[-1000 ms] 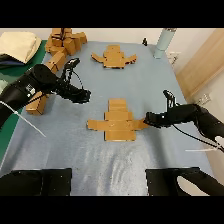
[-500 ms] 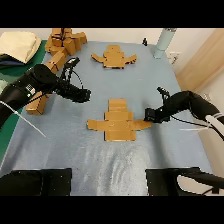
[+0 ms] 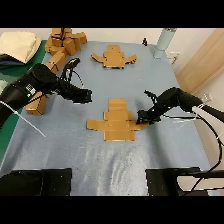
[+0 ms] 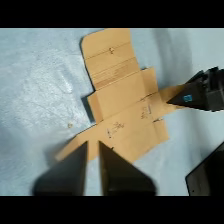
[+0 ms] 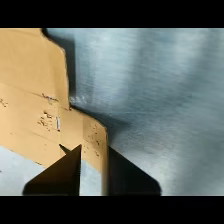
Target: Fold the box.
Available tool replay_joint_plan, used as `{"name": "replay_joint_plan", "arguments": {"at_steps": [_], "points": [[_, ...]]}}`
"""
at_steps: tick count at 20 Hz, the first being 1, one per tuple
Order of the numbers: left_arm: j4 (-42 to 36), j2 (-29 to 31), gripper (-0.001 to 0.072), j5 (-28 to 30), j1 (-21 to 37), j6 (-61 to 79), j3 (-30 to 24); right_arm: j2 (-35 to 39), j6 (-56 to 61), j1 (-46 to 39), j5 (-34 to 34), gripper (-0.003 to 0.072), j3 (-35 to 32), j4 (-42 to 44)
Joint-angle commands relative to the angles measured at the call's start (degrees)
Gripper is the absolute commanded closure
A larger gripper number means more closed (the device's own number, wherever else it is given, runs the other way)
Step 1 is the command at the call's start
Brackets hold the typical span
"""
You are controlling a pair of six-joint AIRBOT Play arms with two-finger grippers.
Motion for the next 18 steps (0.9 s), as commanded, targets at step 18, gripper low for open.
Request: {"name": "replay_joint_plan", "arguments": {"at_steps": [18], "points": [[-22.3, -9.0, 0.022, -7.9, 4.5, 19.2, -10.2, 36.7, -7.1, 12.0, 17.0, 0.0682, -29.8, 8.7]]}}
